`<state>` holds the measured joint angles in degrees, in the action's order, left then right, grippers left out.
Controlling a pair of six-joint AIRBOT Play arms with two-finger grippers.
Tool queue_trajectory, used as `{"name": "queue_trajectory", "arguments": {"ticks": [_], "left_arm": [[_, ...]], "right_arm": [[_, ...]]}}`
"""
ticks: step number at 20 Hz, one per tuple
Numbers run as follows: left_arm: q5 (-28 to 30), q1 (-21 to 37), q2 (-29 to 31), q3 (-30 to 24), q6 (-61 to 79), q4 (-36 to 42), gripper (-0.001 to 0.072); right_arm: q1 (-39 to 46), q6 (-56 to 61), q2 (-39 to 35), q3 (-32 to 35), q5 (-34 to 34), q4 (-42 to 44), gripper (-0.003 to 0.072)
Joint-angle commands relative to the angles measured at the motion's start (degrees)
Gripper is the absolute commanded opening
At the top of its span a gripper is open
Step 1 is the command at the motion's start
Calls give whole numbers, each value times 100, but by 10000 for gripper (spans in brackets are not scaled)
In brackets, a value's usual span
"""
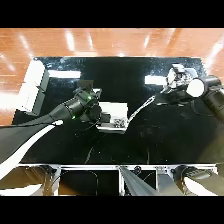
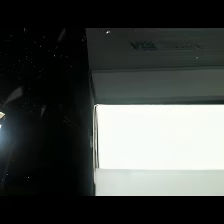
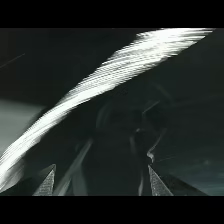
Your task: Fold the box and place the chain.
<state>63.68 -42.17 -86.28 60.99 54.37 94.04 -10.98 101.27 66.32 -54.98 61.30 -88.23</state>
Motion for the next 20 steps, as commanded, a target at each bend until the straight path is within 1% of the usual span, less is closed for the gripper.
{"name": "queue_trajectory", "arguments": {"ticks": [1, 3, 5, 7, 10, 13, 14, 15, 16, 17, 18, 19, 20], "left_arm": [[72, -2, -4, 0, 2, -11, 23], [70, -2, -4, 0, 2, -11, 23], [68, 0, -4, 0, 2, -11, 23], [68, 0, -4, 0, 2, -11, 23], [61, 0, -4, 0, 2, -15, 23], [61, 0, -4, 0, 2, -15, 23], [63, 0, -4, 0, 2, -17, 23], [61, 0, -4, 0, 2, -17, 23], [63, 0, -4, 0, 2, -15, 23], [63, 0, -4, 0, 2, -15, 23], [61, 0, -4, 0, 2, -15, 23], [61, 0, -4, 0, 2, -15, 23], [61, 0, -4, 0, 2, -15, 23]], "right_arm": [[1360, 481, 476, 251, -1259, 221, 679], [1593, 455, 951, 219, -2076, 693, 679], [1543, 457, 1473, -7, -2457, 1036, 679], [1491, 457, 2000, -446, -2524, 1327, 679], [1460, 413, 2636, -1178, -2262, 1390, 679], [1429, 393, 2962, -1523, -2173, 1434, 678], [1414, 376, 2979, -1543, -2240, 1438, 611], [1403, 188, 2981, -1547, -2277, 1432, 505], [1392, 35, 2983, -1550, -2297, 1432, 478], [1392, -33, 2981, -1550, -2273, 1432, 352], [1390, -151, 2981, -1574, -2140, 1434, 0], [1390, -197, 2977, -1596, -1993, 1458, 18], [1377, -354, 2975, -1668, -1749, 1504, 18]]}}
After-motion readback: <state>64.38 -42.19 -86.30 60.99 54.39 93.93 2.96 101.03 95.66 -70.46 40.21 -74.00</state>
